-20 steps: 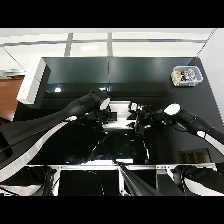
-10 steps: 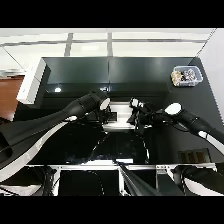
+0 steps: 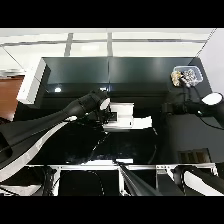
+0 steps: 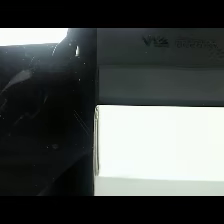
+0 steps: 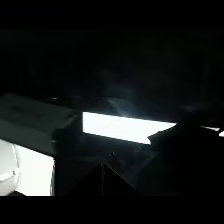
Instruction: Fold the box and place the chain.
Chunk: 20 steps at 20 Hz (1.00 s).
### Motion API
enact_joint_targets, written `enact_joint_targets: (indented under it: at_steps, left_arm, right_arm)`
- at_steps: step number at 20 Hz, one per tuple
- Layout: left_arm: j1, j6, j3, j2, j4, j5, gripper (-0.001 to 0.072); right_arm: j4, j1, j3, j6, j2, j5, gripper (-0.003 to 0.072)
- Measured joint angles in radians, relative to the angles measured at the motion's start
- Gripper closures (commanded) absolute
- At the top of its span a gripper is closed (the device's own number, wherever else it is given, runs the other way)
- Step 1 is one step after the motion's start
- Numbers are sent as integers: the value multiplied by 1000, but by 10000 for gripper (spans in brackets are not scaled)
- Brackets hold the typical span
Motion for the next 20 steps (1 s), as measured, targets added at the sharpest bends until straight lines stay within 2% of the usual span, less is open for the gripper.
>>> enact_joint_targets:
  at_steps: [3, 7, 11, 12, 13, 14, 18, 19, 20]
  left_arm:
    - [0, 1, 0, 0, 0, 1, 676]
    - [0, 3, 0, 0, 1, 2, 676]
    - [0, 2, 0, 0, 1, 2, 676]
    - [0, 2, 0, 0, 1, 2, 676]
    - [0, 2, 0, 0, 0, 2, 675]
    - [0, 2, 0, 0, 0, 2, 676]
    - [0, 0, 0, 0, 0, 2, 676]
    - [0, 0, 0, 0, 0, 2, 676]
    - [0, 0, 0, 0, 1, 2, 676]
  right_arm:
    - [80, -29, -55, 47, -69, 42, 658]
    - [164, 103, -76, 25, -165, 77, 657]
    - [214, 211, -40, -6, -199, 91, 656]
    - [219, 222, -21, -14, -203, 109, 562]
    - [222, 231, 2, -23, -205, 130, 223]
    - [221, 238, 25, -29, -207, 155, 54]
    - [210, 251, 86, -43, -211, 243, 67]
    - [208, 256, 93, -45, -211, 257, 97]
    - [209, 264, 98, -45, -211, 264, 249]
